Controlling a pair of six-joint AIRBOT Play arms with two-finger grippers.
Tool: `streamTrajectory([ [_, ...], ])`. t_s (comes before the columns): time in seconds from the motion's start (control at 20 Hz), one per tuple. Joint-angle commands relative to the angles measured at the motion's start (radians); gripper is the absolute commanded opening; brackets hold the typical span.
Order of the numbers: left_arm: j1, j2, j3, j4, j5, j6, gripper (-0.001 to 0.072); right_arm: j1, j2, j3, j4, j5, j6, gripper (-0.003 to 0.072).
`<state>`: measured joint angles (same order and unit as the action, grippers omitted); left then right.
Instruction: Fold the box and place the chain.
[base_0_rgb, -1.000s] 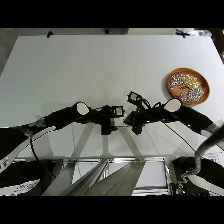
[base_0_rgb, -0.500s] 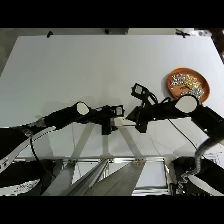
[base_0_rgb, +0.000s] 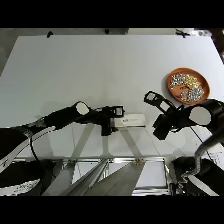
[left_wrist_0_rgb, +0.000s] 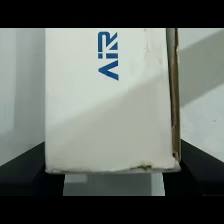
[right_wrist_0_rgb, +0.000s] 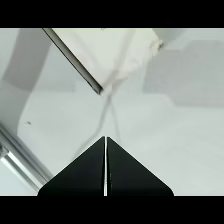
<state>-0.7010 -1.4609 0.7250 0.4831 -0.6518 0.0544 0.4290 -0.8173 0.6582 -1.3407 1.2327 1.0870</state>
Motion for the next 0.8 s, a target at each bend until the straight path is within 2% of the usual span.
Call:
streamTrajectory([
  [0.0, 0.047, 0.056, 0.000, 0.021, -0.011, -0.204, 0.0004, 0.000, 0.011, 0.000, -0.017, -0.008, 0.043, 0.0014],
  [0.15, 0.164, 0.199, 0.000, 0.172, -0.011, -0.424, 0.0004, 0.000, 0.011, 0.000, 0.003, -0.020, 0.043, 0.0014],
  [0.35, 0.393, 0.438, 0.000, 0.527, -0.037, -0.837, 0.0004, 0.000, 0.010, 0.000, 0.003, -0.023, 0.043, 0.0014],
  [0.55, 0.636, 0.623, 0.000, 0.929, -0.180, -1.199, 0.0003, 0.000, 0.010, 0.000, 0.016, -0.047, 0.043, 0.0014],
  [0.65, 0.754, 0.658, -0.001, 1.004, -0.268, -1.232, 0.0003, 0.000, 0.010, 0.000, 0.021, -0.073, 0.043, 0.0014],
  [0.75, 0.860, 0.657, -0.005, 0.989, -0.323, -1.232, 0.0004, 0.000, 0.010, 0.000, 0.029, -0.090, 0.042, 0.0014],
])
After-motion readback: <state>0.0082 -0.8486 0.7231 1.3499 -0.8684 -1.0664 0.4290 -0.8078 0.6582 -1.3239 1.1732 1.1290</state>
